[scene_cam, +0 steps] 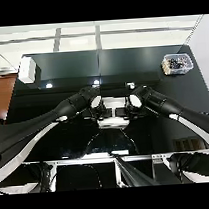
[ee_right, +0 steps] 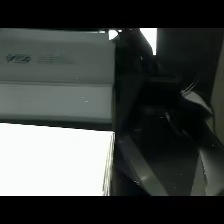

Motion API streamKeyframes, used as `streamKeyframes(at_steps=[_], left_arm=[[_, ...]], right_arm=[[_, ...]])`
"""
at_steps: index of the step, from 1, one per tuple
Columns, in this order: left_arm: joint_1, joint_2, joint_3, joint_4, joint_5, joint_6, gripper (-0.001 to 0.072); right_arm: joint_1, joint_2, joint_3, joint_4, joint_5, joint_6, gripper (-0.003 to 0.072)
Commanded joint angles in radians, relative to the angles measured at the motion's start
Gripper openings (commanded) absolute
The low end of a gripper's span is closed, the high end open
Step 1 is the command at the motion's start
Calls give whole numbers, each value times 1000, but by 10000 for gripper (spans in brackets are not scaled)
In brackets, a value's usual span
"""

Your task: Fold the box and place the chain.

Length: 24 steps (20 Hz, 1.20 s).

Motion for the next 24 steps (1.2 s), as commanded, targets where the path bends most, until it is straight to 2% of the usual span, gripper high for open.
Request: streamKeyframes(at_steps=[1,6,7,8,21,24], left_arm=[[1,0,0,3,1,2,27],[1,0,0,3,1,2,27],[1,0,0,3,1,2,27],[1,0,0,3,1,2,27],[1,0,0,3,0,2,27],[1,0,0,3,0,2,27]], right_arm=[[5,-7,6,-3,6,-1,11],[5,-15,16,5,9,-9,17],[5,-15,21,5,13,-11,93],[4,-15,27,6,16,-11,216],[5,-26,34,-10,6,-10,213],[5,-29,34,-9,8,2,176]])
